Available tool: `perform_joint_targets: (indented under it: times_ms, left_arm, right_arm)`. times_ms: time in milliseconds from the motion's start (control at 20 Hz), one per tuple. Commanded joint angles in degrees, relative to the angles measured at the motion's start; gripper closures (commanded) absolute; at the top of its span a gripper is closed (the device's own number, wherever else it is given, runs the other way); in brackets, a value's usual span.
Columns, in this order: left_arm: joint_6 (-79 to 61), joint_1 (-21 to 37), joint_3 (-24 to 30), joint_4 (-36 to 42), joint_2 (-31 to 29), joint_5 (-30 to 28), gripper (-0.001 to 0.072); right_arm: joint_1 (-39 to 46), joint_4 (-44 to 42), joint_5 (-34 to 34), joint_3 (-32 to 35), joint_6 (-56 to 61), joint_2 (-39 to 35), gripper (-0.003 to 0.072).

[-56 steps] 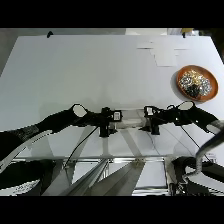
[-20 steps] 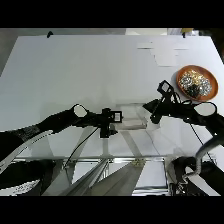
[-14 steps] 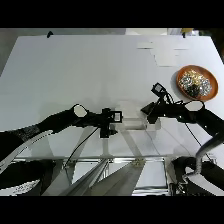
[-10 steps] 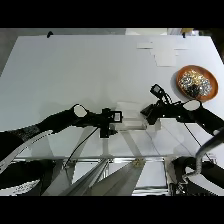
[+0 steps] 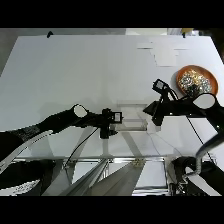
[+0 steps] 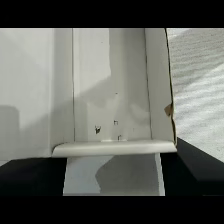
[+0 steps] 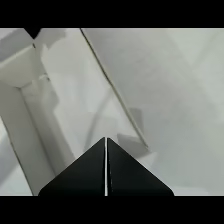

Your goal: Fold the box and place the chain.

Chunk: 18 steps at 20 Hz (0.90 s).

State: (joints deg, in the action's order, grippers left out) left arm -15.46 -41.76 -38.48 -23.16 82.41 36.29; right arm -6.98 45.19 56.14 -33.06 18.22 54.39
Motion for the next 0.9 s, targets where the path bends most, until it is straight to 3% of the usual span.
perform_joint_targets:
  times_ms: [0,150,200,250,300,350,450,500,850]
  left_arm:
    - [0.1,0.0,0.0,0.0,0.0,0.0,0.0576]
    - [0.0,0.0,0.0,0.0,0.0,-0.1,0.0576]
    - [0.0,0.0,0.0,0.0,-0.1,0.0,0.0576]
    - [0.0,0.0,0.0,0.0,0.0,-0.1,0.0576]
    - [0.0,0.0,0.0,0.0,-0.1,-0.1,0.0576]
    - [0.0,0.0,0.0,0.0,-0.1,-0.1,0.0576]
    - [0.0,0.0,0.0,0.0,-0.1,-0.1,0.0576]
    - [0.0,0.0,0.0,0.0,-0.1,-0.1,0.0576]
    - [0.0,0.0,0.0,0.0,-0.1,-0.1,0.0576]
  right_arm:
    - [0.0,13.8,2.8,-0.5,0.8,-5.6,0.0673]
    - [-0.7,22.3,8.1,-0.5,-6.1,-5.4,0.0673]
    - [-1.9,22.8,8.5,-0.5,-8.0,-5.1,0.0638]
    - [-3.0,22.5,8.1,-0.3,-8.9,-4.8,0.0464]
    - [-4.0,22.3,7.0,-0.1,-11.3,-4.2,0.0353]
    - [-4.7,22.3,6.8,0.0,-13.6,-3.1,0.0374]
    - [-5.6,21.7,6.6,0.2,-16.9,-0.7,0.0512]
    - [-5.6,21.0,6.2,0.5,-18.1,0.3,0.0529]
    - [-5.6,15.5,2.8,4.4,-21.8,3.7,0.0528]
